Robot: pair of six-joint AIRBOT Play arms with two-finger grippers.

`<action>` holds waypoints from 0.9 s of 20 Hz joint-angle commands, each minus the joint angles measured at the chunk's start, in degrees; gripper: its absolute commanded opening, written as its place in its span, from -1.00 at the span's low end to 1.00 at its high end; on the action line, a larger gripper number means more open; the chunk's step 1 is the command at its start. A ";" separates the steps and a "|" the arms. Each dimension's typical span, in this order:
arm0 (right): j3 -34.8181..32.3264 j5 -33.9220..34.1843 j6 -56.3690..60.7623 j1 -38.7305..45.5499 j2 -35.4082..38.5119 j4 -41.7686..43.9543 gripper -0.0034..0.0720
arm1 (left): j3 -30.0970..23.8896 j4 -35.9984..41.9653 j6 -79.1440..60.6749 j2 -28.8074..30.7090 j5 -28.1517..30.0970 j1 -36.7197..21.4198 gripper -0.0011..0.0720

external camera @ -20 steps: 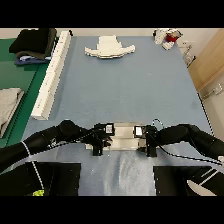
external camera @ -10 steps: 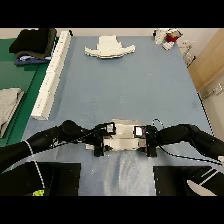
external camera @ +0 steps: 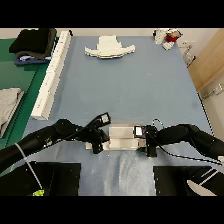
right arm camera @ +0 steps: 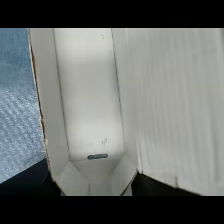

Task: Fold the box.

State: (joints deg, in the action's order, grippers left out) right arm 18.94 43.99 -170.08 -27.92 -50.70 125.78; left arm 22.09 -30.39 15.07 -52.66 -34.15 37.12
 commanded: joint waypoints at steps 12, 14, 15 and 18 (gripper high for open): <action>0.04 0.00 0.02 -0.02 0.04 0.00 0.46 | -0.46 -29.40 65.61 17.94 -23.10 -28.94 -0.94; 0.02 -0.02 0.02 -0.02 0.04 0.00 0.46 | -1.42 -27.71 65.77 14.91 -23.23 -28.83 -0.94; 0.02 0.00 0.02 -0.02 0.04 0.00 0.46 | -2.19 -25.49 65.68 13.00 -22.95 -28.63 -0.94; 0.02 -0.02 0.02 -0.02 0.04 0.00 0.46 | -4.26 -19.17 62.45 6.78 -20.11 -25.18 -0.94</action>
